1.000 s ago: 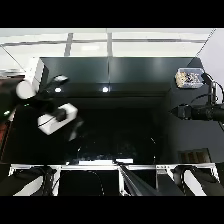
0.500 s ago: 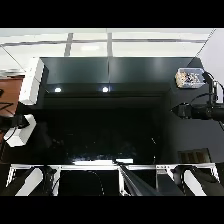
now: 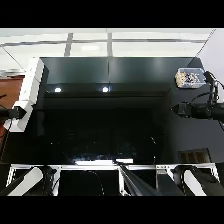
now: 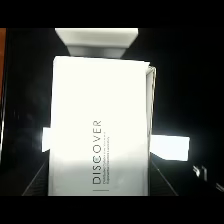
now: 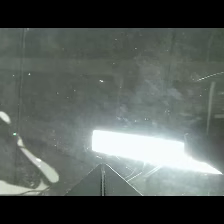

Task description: Fold the box and place the chain.

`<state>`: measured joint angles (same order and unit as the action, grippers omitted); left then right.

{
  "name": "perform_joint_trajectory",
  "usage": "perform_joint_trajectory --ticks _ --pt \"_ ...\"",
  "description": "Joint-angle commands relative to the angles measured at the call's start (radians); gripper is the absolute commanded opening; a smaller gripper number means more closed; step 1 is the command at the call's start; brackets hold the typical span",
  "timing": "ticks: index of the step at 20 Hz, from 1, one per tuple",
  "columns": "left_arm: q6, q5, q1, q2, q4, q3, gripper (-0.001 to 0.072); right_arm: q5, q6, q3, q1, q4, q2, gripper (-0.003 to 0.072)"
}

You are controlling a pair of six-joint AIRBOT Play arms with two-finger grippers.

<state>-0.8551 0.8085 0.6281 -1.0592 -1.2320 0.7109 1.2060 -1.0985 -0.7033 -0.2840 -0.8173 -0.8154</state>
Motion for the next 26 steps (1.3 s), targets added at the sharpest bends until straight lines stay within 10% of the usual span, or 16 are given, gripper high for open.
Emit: perform_joint_trajectory --ticks 1,4,5,6,11,13,15,18,21,26 --pt "0.037 -0.120 -0.012 -0.066 0.052 0.009 0.0201 0.025 -0.008 0.000 0.000 0.033 0.000 0.0016" --pt "0.037 -0.122 -0.019 -0.124 0.105 0.036 0.0277 0.021 -0.008 0.000 0.000 0.042 0.000 0.0016" --pt "0.037 -0.123 -0.029 -0.134 0.108 0.050 0.0600 0.018 -0.008 0.000 0.000 0.042 0.000 0.0016" --pt "0.037 -0.122 -0.039 -0.135 0.108 0.070 0.0712 0.012 -0.008 0.000 0.000 0.042 0.000 0.0016" --pt "-0.019 -0.021 -0.123 -0.090 0.143 0.319 0.0711 -0.082 -0.006 0.000 0.051 0.085 0.000 0.0016" --pt "-0.142 0.029 -0.171 -0.058 0.217 0.422 0.0628 -0.243 -0.006 0.000 0.147 0.130 0.000 0.0016" --pt "-0.215 0.109 -0.224 -0.026 0.282 0.478 0.0034 -0.384 -0.006 0.000 0.271 0.121 -0.002 0.0016" --pt "-0.216 0.145 -0.351 0.071 0.317 0.406 0.0025 -0.493 -0.007 0.000 0.414 -0.083 -0.012 0.0016" --pt "-0.214 -0.017 -0.518 0.233 0.265 0.137 0.0025 -0.489 -0.008 0.000 0.433 -0.364 -0.018 0.0017" --pt "-0.195 -0.158 -0.599 0.430 0.218 -0.153 0.0026 -0.484 -0.008 0.000 0.434 -0.385 -0.018 0.0016"
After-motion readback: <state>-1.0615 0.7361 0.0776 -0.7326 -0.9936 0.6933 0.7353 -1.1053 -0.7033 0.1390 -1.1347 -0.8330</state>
